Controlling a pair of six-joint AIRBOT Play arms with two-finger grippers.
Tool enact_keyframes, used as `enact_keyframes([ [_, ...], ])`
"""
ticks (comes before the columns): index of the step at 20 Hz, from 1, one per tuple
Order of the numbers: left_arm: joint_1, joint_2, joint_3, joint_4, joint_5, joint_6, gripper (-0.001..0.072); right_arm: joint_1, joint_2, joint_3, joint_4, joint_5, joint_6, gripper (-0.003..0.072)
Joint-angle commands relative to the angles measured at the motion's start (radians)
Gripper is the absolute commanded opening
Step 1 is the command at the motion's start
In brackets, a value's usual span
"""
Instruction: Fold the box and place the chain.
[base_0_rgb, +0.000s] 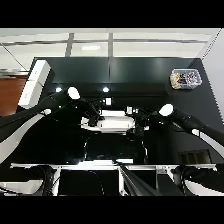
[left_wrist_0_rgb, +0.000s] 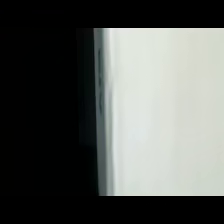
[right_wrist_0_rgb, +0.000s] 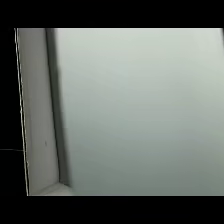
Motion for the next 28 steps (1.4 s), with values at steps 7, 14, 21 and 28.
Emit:
enact_keyframes([
  [7,-0.001,0.000,0.000,0.000,-0.003,0.001,0.0031,0.001,-0.006,0.000,-0.013,-0.024,0.006,0.0656],
  [14,0.002,0.003,0.015,0.009,-0.029,-0.008,0.0173,0.001,-0.008,0.000,-0.013,-0.022,0.006,0.0418],
  [21,0.015,0.143,0.126,0.430,-0.238,-0.539,0.0709,0.001,-0.008,0.000,-0.013,-0.022,0.006,0.0419],
  [28,0.107,0.166,0.059,0.067,-0.655,-0.804,0.0028,0.001,-0.008,0.000,-0.013,-0.022,0.006,0.0419],
])
